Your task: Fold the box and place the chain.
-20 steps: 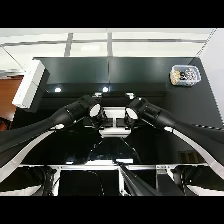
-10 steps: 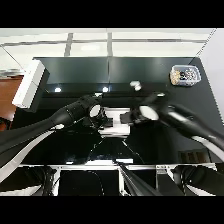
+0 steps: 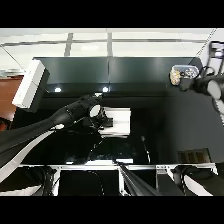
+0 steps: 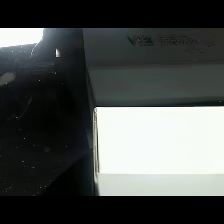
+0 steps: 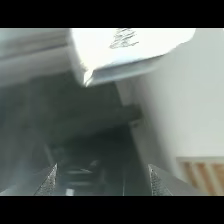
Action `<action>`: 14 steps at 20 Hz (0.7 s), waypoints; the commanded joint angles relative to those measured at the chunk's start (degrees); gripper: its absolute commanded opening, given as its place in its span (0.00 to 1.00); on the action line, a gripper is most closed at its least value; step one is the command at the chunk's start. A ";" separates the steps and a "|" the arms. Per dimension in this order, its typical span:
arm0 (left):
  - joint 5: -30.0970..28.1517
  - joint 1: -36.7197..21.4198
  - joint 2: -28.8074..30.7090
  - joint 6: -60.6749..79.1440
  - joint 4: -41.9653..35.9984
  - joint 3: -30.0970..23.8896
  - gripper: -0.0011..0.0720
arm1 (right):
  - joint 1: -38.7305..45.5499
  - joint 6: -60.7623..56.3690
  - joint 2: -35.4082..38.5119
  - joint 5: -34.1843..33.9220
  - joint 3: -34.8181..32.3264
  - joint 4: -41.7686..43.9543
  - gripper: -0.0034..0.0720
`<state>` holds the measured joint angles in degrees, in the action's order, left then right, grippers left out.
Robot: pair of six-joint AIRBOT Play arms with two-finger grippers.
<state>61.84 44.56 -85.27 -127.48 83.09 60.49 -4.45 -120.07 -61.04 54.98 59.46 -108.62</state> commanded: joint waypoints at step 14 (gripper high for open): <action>-0.04 -0.02 0.04 -0.02 -0.28 0.07 0.05 | 19.12 1.60 -62.18 15.50 62.47 15.19 0.92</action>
<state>61.71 44.58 -85.27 -127.50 82.83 60.49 13.39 -118.04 -119.20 70.61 118.96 -96.53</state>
